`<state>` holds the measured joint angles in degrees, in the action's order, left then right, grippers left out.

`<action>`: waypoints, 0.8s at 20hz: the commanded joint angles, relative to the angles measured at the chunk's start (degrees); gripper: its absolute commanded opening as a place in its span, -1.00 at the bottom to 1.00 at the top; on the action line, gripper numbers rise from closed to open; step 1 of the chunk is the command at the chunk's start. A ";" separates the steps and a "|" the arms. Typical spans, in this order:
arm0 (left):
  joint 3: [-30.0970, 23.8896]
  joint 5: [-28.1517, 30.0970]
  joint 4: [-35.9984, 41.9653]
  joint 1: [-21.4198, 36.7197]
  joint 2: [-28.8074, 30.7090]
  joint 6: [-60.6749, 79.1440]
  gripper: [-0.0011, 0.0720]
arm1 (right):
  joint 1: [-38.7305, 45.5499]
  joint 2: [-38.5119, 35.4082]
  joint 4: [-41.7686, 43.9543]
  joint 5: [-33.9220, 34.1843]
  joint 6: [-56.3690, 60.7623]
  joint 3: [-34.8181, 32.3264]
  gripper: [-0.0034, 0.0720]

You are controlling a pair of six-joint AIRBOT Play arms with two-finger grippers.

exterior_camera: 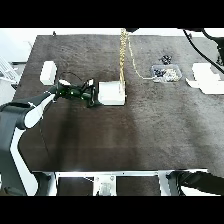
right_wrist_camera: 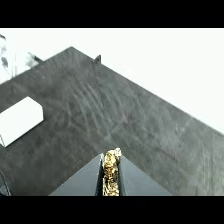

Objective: Fold the box and place the chain.

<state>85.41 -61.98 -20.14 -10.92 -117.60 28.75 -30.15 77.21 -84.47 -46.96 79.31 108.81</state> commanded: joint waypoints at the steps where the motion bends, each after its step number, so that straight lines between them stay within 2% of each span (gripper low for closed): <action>1: 0.02 0.00 0.00 0.04 -0.04 0.02 -0.13 | -0.87 0.17 0.00 1.42 -0.52 -0.13 -0.90; 10: 0.02 0.02 0.00 0.04 -0.04 0.02 -0.13 | -0.85 3.82 2.10 -1.81 -0.44 -1.36 -0.90; 16: 0.02 0.00 0.00 0.04 -0.04 0.02 -0.13 | -0.85 3.89 3.54 -3.96 2.16 -10.05 -0.90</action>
